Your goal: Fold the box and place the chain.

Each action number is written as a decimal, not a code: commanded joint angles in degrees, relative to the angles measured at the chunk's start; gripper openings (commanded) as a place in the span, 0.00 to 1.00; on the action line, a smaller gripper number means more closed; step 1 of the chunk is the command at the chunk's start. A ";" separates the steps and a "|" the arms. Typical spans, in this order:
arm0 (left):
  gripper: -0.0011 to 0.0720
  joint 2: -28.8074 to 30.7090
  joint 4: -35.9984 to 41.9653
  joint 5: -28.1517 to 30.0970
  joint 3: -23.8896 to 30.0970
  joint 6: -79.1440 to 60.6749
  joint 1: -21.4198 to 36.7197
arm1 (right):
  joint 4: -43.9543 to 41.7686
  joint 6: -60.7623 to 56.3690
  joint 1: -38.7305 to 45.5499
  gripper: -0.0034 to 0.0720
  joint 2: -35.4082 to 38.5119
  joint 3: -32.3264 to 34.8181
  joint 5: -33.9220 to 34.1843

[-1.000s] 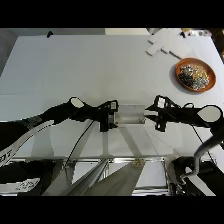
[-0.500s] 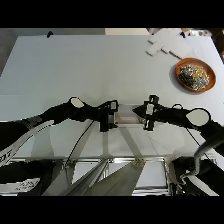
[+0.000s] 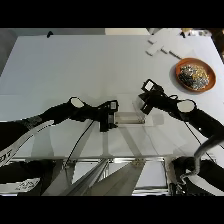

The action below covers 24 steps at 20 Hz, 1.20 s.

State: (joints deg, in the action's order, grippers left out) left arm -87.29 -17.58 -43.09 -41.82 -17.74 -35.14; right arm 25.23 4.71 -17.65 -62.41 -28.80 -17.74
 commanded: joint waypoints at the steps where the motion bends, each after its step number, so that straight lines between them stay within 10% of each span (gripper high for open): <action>1: 0.33 0.00 0.00 -0.02 0.02 -0.04 0.02 | 0.09 -1.64 0.68 0.06 -2.86 -0.28 -1.75; 9: 0.33 0.00 0.00 -0.02 0.02 -0.04 0.02 | 7.52 -1.70 0.70 0.06 -5.18 -0.28 -9.70; 14: 0.33 0.00 0.00 -0.02 0.02 -0.04 0.02 | 11.85 -1.84 0.74 0.06 5.46 -0.28 -9.11; 22: 0.33 0.00 0.00 0.00 0.02 -0.04 0.02 | 36.76 -3.85 0.76 0.06 17.51 1.36 -33.75; 23: 0.33 0.00 0.00 -0.02 0.02 -0.04 0.02 | 38.84 -3.85 0.76 0.15 16.70 2.16 -33.88; 24: 0.33 0.00 0.00 -0.02 0.02 -0.02 0.02 | 39.85 -3.85 0.74 0.46 15.56 2.91 -33.68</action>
State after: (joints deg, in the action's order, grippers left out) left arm -87.29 -17.56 -43.11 -41.82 -17.80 -35.14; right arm 56.40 1.48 -16.91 -46.44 -27.44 -46.74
